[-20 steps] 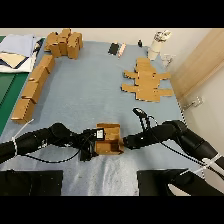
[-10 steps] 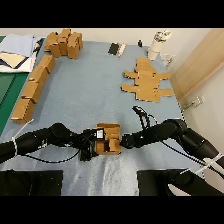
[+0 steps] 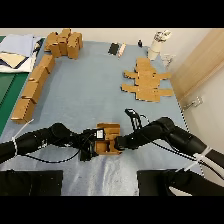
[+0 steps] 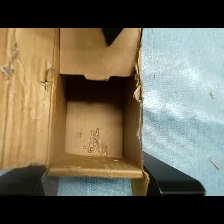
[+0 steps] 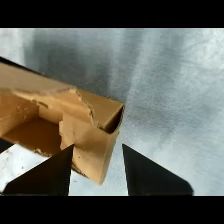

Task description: Fold the box.

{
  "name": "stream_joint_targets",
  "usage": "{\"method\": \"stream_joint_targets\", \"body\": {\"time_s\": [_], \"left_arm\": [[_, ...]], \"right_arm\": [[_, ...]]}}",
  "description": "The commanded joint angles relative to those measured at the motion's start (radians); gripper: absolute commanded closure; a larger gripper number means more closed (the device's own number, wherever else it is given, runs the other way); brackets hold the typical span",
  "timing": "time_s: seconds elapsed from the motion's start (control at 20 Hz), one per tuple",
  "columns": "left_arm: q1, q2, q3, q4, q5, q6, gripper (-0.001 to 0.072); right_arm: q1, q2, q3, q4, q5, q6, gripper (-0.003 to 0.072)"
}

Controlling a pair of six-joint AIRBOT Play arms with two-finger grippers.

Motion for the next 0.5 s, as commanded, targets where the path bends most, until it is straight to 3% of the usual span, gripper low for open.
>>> {"method": "stream_joint_targets", "body": {"time_s": [0.0, 0.2, 0.35, 0.4, 0.45], "left_arm": [[0.000, 0.000, 0.000, 0.000, 0.000, 0.000, 0.0272], [0.000, 0.000, 0.000, 0.000, 0.000, 0.000, 0.0272], [0.000, 0.000, 0.000, 0.000, 0.000, 0.000, 0.0272], [0.000, 0.000, 0.000, 0.000, 0.000, 0.000, 0.0272], [0.000, 0.000, 0.000, 0.000, 0.000, 0.000, 0.0272]], "right_arm": [[0.144, -0.126, 0.134, -0.225, -0.068, 0.300, 0.0233], [0.265, -0.333, 0.333, -0.370, -0.311, 0.434, 0.0234], [0.283, -0.433, 0.412, -0.376, -0.418, 0.474, 0.0237], [0.283, -0.452, 0.421, -0.377, -0.452, 0.496, 0.0263], [0.283, -0.460, 0.422, -0.378, -0.465, 0.501, 0.0351]]}}
